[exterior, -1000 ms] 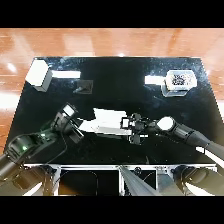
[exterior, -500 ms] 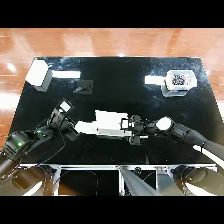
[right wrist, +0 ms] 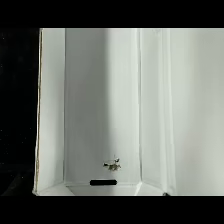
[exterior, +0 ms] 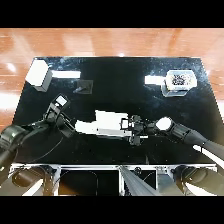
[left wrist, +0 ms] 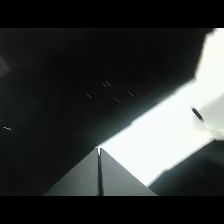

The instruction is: Fold the box and place the chain.

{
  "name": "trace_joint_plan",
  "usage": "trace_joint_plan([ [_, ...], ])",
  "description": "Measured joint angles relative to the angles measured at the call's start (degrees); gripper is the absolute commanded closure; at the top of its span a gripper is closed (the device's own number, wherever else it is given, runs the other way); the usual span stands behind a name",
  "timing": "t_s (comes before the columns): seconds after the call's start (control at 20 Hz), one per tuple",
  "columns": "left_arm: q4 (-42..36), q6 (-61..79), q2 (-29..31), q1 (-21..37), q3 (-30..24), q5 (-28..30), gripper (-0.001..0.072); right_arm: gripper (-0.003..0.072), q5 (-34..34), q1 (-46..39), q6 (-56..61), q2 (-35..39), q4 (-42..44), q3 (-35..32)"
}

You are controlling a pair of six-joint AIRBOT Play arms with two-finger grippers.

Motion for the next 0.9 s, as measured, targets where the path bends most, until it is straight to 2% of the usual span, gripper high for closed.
trace_joint_plan([
  [0.1, -7.9, 10.7, -3.8, 2.8, 1.7, 4.7, 0.0692, 0.0078, 0.0, 0.0, 0.0, 0.0, 0.0, 0.0],
  [0.25, -14.6, 25.6, -10.6, 4.0, 3.8, 11.0, 0.0683, 0.0078, 0.0, 0.0, 0.0, 0.0, 0.0, 0.0],
  [0.3, -15.8, 29.6, -12.6, 3.7, 4.3, 12.3, 0.0492, 0.0078, 0.0, 0.0, 0.0, 0.0, 0.0, 0.0],
  [0.35, -16.7, 33.1, -14.5, 3.2, 4.8, 12.7, 0.0176, 0.0078, 0.0, 0.0, 0.0, 0.0, 0.0, 0.0],
  [0.4, -16.9, 35.6, -16.1, 2.5, 5.1, 13.1, 0.0098, 0.0078, 0.0, 0.0, 0.0, 0.0, 0.0, 0.0],
  [0.45, -17.0, 37.6, -17.5, 1.6, 5.5, 13.0, 0.01, 0.0078, 0.0, 0.0, 0.0, 0.0, 0.0, 0.0],
  [0.55, -16.6, 40.3, -19.6, -0.3, 6.1, 12.3, 0.021, 0.0078, 0.0, 0.0, 0.0, 0.0, 0.0, 0.0],
  [0.9, -15.8, 45.8, -22.8, -2.8, 8.4, 8.1, 0.021, 0.0078, 0.0, 0.0, 0.0, 0.0, 0.0, 0.0],
])
